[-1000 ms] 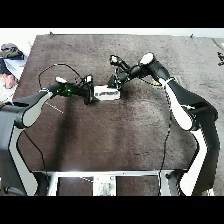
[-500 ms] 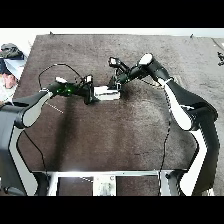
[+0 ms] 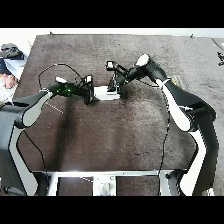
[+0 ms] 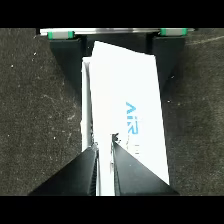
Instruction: Fold the box and place the chain.
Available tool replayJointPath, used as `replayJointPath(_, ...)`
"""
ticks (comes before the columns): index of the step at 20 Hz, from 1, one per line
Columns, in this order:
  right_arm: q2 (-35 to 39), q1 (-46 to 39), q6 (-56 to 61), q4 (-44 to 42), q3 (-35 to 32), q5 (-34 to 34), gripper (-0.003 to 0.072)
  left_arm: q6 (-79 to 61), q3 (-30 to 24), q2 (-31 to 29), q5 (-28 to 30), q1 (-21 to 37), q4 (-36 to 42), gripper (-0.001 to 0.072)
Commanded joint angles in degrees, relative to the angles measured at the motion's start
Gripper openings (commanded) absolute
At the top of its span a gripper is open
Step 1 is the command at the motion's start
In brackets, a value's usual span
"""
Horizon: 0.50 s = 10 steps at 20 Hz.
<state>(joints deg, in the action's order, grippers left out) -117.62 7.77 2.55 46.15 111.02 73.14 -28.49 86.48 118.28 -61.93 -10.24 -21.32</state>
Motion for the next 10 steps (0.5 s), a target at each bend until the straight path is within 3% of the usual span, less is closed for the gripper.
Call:
replayJointPath(1, -0.07, 0.57, 1.92, 1.44, 0.02, 0.92, 0.0150, -0.04, 0.02, 0.00, -0.04, 0.00, -0.04, 0.0277)
replayJointPath(7, -0.26, 0.52, 3.56, 1.42, -1.88, 3.30, 0.0152, -0.04, 0.02, 0.00, -0.07, 0.00, -0.04, 0.0277)
replayJointPath(9, -0.24, 0.44, 4.17, 1.40, -2.05, 3.65, 0.0273, -0.04, 0.02, 0.00, -0.07, 0.00, -0.07, 0.0276)
replayJointPath(10, -0.24, 0.37, 4.15, 1.16, -2.05, 3.61, 0.0284, -0.04, 0.02, 0.00, -0.07, 0.00, -0.04, 0.0277)
